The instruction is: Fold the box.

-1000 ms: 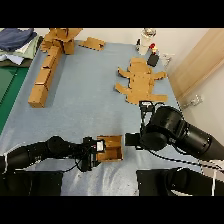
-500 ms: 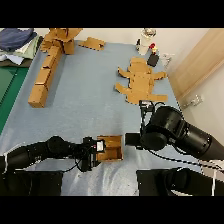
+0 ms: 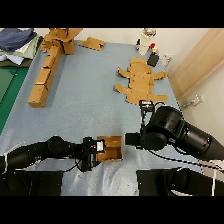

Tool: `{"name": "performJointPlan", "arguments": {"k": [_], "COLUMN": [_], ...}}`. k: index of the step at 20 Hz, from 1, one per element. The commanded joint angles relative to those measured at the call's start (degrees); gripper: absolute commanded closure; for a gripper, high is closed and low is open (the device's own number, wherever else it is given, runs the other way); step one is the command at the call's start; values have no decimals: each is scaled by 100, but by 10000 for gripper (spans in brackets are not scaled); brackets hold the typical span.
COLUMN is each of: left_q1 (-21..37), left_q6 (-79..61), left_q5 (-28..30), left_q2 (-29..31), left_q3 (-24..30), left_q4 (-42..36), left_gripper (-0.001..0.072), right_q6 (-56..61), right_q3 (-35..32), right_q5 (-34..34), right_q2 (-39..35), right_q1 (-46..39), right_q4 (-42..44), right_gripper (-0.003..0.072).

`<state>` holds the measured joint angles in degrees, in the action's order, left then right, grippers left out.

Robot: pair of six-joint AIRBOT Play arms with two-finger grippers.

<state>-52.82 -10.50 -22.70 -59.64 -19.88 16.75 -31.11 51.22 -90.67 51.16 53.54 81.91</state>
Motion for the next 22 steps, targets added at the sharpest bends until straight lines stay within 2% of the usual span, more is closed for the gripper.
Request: {"name": "performJointPlan", "arguments": {"k": [1, 3, 5, 7, 9, 11, 13, 15, 18, 22], "left_q1": [-2, -2, -2, 0, 0, 0, 0, 0, 0, 0], "left_q6": [0, 0, 0, 0, 0, 0, 0, 0, 0, 0], "left_q5": [4, 2, 4, 4, 4, 4, 4, 4, 7, 9], "left_q2": [-2, 0, 0, 0, 0, 0, 0, 0, 0, 0], "left_q3": [-2, -2, -2, -2, -2, -2, -2, -2, -2, -2], "left_q4": [0, 0, 0, 0, 0, 0, 0, 2, 0, 0], "left_gripper": [325, 325, 326, 325, 326, 325, 326, 325, 326, 326], "right_q6": [-122, -669, -1729, -3707, -5663, -7169, -8352, -9521, -10155, -10568], "right_q3": [-61, -289, -597, -933, -1082, -1071, -1071, -1069, -1071, -1073], "right_q5": [11, 258, 1311, 2704, 3145, 3058, 2841, 2308, 2140, 1709], "right_q2": [-4, -4, 2, 192, 778, 1475, 2096, 2608, 2708, 2186], "right_q1": [-138, -688, -1738, -3064, -4148, -4605, -4590, -4365, -3985, -3606], "right_q4": [-33, 46, 774, 2699, 4673, 5842, 6607, 7228, 7228, 6996], "right_gripper": [684, 684, 685, 685, 685, 685, 685, 686, 686, 686]}}
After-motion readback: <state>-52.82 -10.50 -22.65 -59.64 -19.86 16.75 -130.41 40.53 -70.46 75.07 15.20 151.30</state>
